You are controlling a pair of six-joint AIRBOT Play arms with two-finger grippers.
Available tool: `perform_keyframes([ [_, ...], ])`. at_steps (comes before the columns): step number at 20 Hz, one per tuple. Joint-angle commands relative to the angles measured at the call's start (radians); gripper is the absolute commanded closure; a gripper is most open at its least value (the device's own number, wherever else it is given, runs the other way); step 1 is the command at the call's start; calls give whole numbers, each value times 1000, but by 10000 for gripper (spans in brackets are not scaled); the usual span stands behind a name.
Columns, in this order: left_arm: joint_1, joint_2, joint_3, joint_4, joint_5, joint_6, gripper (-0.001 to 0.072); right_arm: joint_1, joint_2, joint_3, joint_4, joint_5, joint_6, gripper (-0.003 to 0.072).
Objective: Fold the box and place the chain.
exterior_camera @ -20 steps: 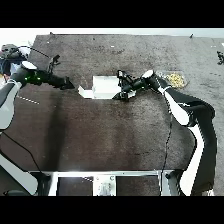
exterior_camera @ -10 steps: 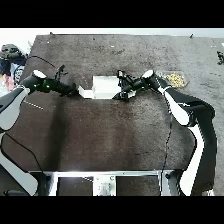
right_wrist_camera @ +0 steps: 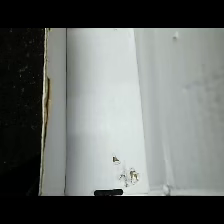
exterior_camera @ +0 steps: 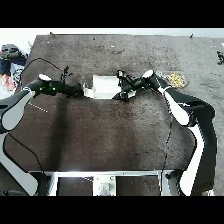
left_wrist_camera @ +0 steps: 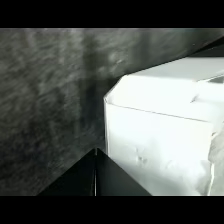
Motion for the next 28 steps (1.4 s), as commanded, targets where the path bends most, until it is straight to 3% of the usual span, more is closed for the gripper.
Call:
perform_keyframes([
  [1,-5,0,2,-87,5,41,673,1,0,0,0,0,0,222],
  [2,-5,0,4,-110,-1,62,431,1,0,0,0,0,0,222],
  [3,-5,0,7,-130,-8,80,293,1,0,0,0,0,0,222],
  [9,-17,0,55,-134,-50,83,293,1,0,0,0,0,0,222],
  [18,-97,0,159,60,-56,-71,294,1,0,0,0,0,0,222],
  [28,-155,0,179,152,-21,-209,293,1,0,0,0,0,0,222],
])
